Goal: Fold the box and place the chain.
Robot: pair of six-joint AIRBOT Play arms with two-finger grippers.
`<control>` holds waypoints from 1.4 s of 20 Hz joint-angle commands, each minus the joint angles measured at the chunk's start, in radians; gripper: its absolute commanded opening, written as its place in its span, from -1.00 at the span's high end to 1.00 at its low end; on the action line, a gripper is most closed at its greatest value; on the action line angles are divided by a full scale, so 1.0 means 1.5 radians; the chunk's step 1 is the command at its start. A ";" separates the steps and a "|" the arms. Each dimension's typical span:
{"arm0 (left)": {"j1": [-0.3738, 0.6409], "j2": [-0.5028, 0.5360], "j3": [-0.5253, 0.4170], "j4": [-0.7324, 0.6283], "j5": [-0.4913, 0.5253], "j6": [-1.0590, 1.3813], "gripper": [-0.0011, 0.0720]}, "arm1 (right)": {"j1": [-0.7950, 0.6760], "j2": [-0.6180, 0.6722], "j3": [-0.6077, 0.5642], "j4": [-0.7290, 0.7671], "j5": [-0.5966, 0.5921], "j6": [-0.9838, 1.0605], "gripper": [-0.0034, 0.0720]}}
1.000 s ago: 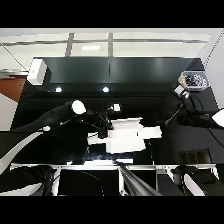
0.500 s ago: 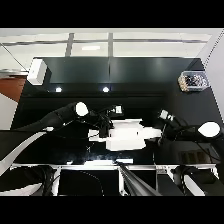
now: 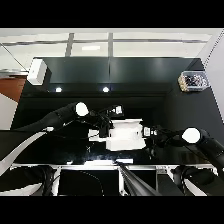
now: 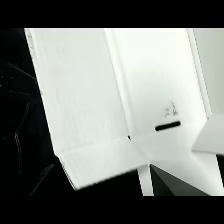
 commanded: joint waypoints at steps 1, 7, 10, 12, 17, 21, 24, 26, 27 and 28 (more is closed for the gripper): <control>0.000 -0.001 0.001 0.000 0.001 0.000 0.90 | 0.038 -0.004 -0.001 0.046 -0.034 -0.001 -0.97; 0.000 -0.001 0.001 0.000 0.001 0.000 0.90 | 0.037 -0.003 0.055 -0.025 -0.036 0.071 -0.97; -0.001 -0.001 0.001 0.000 0.001 0.000 0.90 | 0.036 -0.003 0.094 -0.078 -0.024 0.098 -0.97; -0.001 -0.001 0.001 0.000 0.001 0.000 0.90 | 0.036 -0.003 0.106 -0.084 -0.048 0.101 -0.97; -0.001 0.000 0.001 0.000 0.001 0.000 0.90 | 0.037 -0.004 0.106 -0.066 -0.104 0.100 -0.97; -0.001 0.000 0.001 0.000 0.001 0.000 0.90 | 0.037 -0.020 0.106 -0.033 -0.141 0.078 -0.97; -0.001 0.000 0.001 0.000 0.001 0.000 0.90 | 0.036 -0.028 0.106 0.033 -0.148 0.021 -0.98; -0.001 0.000 0.001 0.001 0.002 0.000 0.90 | 0.036 -0.050 0.106 0.074 -0.148 -0.011 -0.98; -0.001 0.000 0.001 0.000 0.002 0.000 0.90 | 0.036 -0.065 0.106 0.082 -0.148 -0.027 -0.98; -0.001 0.000 0.001 0.001 0.002 0.000 0.90 | 0.036 -0.078 0.106 0.086 -0.148 -0.030 -0.98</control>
